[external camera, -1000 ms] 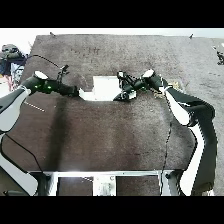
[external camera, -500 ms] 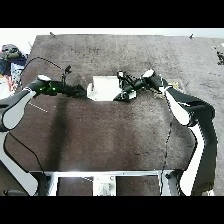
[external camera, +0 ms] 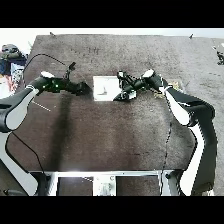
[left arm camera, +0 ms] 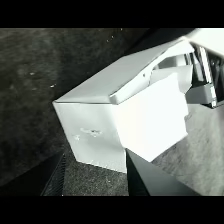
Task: Fold the box and place the chain.
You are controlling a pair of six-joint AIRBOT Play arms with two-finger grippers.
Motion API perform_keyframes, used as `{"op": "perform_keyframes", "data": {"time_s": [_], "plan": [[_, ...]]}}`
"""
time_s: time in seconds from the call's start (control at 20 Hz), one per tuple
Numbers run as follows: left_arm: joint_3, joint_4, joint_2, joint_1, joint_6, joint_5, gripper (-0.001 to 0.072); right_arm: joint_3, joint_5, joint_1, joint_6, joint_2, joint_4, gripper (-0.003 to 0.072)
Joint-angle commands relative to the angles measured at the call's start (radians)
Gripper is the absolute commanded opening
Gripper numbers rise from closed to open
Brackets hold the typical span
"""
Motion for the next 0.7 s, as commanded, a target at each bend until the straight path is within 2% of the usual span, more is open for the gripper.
{"op": "perform_keyframes", "data": {"time_s": [0.0, 0.2, 0.5, 0.65], "plan": [[0.053, 0.070, 0.000, -0.023, -0.045, -0.010, 0.0398, 0.000, 0.000, 0.000, 0.000, 0.000, 0.000, 0.0340], [0.081, 0.078, 0.000, -0.039, -0.092, -0.026, 0.0399, 0.000, 0.000, 0.000, 0.000, 0.000, 0.000, 0.0340], [0.081, 0.128, 0.000, -0.087, -0.181, 0.031, 0.0398, 0.000, 0.000, 0.000, 0.000, 0.000, 0.000, 0.0340], [0.113, 0.222, 0.000, -0.111, -0.254, 0.043, 0.0397, 0.000, 0.000, 0.000, 0.000, 0.000, 0.000, 0.0340]]}}
